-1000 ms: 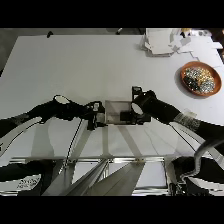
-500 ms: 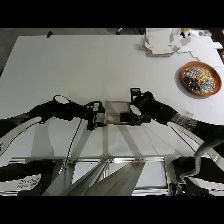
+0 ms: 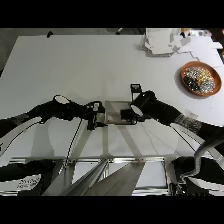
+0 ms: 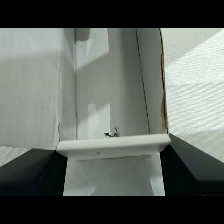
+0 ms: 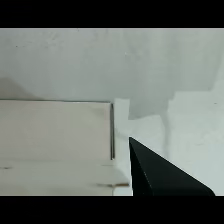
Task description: Fold the box and place the chain.
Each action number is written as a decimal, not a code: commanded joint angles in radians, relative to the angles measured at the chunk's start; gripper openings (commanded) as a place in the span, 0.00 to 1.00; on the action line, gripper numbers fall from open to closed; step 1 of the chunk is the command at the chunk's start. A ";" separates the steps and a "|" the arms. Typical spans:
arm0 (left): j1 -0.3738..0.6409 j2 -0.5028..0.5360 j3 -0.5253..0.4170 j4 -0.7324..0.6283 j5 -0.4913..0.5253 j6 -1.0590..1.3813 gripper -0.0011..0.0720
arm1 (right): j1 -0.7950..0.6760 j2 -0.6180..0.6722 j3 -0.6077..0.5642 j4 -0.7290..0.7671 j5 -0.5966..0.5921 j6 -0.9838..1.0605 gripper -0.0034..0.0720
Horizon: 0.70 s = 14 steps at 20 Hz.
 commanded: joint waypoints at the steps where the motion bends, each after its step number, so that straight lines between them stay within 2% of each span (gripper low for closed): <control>1: 0.001 0.001 0.000 0.000 0.000 0.000 0.13 | -0.001 0.005 0.000 -0.040 0.003 0.000 0.46; 3: 0.001 0.001 0.000 0.001 0.000 0.000 0.13 | 0.000 -0.010 0.000 -0.039 0.008 0.000 0.46; 8: 0.001 0.001 0.000 0.001 0.000 0.000 0.13 | 0.000 -0.034 0.000 -0.024 0.015 0.000 0.35; 11: 0.001 0.001 0.000 0.001 0.000 0.000 0.13 | 0.000 -0.037 0.000 -0.021 0.015 0.000 0.33; 14: 0.001 0.001 0.000 0.001 0.000 0.000 0.13 | 0.000 -0.046 0.000 0.008 0.014 -0.001 0.19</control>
